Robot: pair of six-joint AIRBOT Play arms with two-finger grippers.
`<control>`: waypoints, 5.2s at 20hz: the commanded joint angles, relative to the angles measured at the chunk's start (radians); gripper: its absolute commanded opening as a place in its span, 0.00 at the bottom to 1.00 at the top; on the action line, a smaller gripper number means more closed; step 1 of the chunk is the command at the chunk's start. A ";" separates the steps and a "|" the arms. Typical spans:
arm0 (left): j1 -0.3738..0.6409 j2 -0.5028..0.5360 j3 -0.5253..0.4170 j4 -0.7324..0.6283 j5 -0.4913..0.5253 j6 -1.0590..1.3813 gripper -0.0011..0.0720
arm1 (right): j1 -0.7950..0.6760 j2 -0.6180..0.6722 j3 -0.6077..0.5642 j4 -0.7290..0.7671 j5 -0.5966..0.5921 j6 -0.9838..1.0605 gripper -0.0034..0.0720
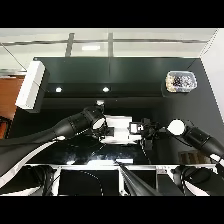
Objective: Fold the box and place the chain.
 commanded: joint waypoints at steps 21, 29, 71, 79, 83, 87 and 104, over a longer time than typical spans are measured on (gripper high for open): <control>0.000 0.000 0.000 -0.008 0.022 -0.001 0.06 | 0.076 -0.085 -0.001 0.241 -0.160 0.043 0.61; 0.000 0.001 0.000 -0.008 0.019 -0.001 0.06 | 0.039 -0.032 0.008 0.162 -0.108 0.340 0.06; 0.000 -0.032 0.000 -0.023 -0.030 0.000 0.06 | -0.458 -0.002 -0.114 0.399 0.287 1.040 0.65; 0.000 -0.032 0.000 -0.022 -0.030 0.000 0.06 | -0.190 -0.002 0.055 0.176 0.196 1.219 0.90; 0.000 -0.032 0.000 -0.018 -0.028 0.000 0.06 | -0.122 -0.003 0.058 0.068 0.141 1.373 0.89; 0.000 -0.031 0.000 -0.015 -0.010 0.000 0.06 | -0.032 -0.003 0.068 -0.067 0.069 1.550 0.88; 0.000 -0.031 0.000 -0.003 -0.007 0.000 0.06 | 0.221 -0.160 0.327 -0.462 0.185 1.973 0.83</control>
